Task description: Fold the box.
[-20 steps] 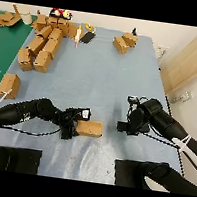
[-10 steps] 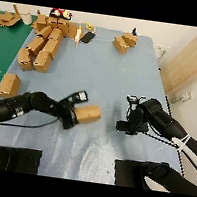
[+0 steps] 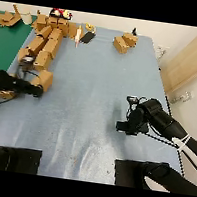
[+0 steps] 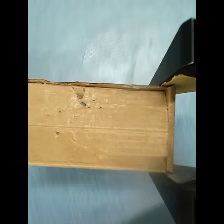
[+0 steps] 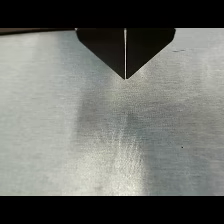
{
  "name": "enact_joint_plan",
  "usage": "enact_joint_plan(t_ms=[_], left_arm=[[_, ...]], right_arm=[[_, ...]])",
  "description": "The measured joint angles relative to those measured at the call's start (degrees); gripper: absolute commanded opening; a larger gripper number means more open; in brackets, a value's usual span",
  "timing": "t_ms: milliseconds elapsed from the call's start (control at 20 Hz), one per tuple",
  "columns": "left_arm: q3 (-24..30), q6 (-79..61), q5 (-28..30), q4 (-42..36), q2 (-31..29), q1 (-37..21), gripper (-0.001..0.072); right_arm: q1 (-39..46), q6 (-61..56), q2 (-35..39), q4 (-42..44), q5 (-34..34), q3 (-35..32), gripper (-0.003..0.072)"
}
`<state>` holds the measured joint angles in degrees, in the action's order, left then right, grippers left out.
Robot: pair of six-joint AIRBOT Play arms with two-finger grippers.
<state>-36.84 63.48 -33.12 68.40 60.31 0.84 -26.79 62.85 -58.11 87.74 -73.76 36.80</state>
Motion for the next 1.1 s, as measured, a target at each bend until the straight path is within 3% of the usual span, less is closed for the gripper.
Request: enact_joint_plan(t_ms=[150,350,650,700,750,1100], left_arm=[[0.0,1.3,0.0,0.8,0.0,-8.0,0.0524],[0.0,1.5,0.3,1.0,0.5,-11.8,0.0525],[0.0,1.2,0.2,0.8,2.8,-12.5,0.0535],[0.0,1.0,0.0,0.8,3.0,-12.1,0.0659],[0.0,0.6,-0.3,0.6,3.2,-11.5,0.0701],[-1.3,-0.7,-2.6,1.3,3.6,-9.4,0.0702]], right_arm=[[0.0,0.0,0.0,0.2,-0.2,0.0,0.0006],[0.0,0.0,0.0,0.2,-0.2,0.0,0.0006],[0.0,0.0,0.0,0.2,-0.2,0.0,0.0006],[0.0,0.0,0.0,0.2,-0.2,0.0,0.0006],[0.0,0.0,0.0,0.2,-0.2,0.0,0.0006],[0.0,0.0,0.0,0.2,-0.2,0.0,0.0006]])
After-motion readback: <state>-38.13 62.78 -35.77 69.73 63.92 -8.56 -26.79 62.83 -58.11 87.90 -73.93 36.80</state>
